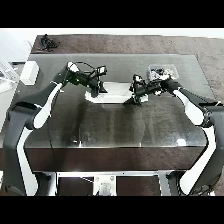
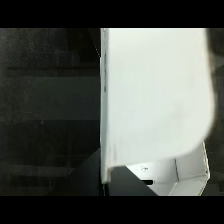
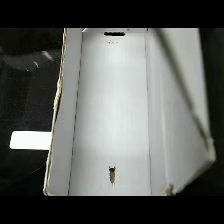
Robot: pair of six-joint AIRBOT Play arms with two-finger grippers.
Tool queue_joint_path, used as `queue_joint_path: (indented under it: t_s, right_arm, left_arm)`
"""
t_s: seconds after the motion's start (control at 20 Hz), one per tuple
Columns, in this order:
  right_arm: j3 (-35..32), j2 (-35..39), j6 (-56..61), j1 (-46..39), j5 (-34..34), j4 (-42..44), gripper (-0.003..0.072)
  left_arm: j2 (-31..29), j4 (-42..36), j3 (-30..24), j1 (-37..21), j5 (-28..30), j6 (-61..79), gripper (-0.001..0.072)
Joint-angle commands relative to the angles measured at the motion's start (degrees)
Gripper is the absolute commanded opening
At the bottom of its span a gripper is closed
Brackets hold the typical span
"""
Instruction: Fold the box and place the chain.
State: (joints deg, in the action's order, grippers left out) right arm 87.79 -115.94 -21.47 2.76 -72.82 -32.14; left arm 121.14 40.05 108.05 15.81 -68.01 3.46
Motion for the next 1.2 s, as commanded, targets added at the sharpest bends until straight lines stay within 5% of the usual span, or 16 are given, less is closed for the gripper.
queue_joint_path:
  t_s: [0.0, 1.15]
  right_arm:
    - [0.07, -0.02, -0.26, -0.07, -0.09, 0.02, 0.0581]
    - [0.0, -0.02, -0.22, -0.09, -0.11, 0.2, 0.0581]
  left_arm:
    - [0.02, 0.0, 0.0, 0.0, 0.07, 0.0, 0.002]
    - [0.02, -1.53, 0.0, 0.0, 1.4, -0.17, 0.002]
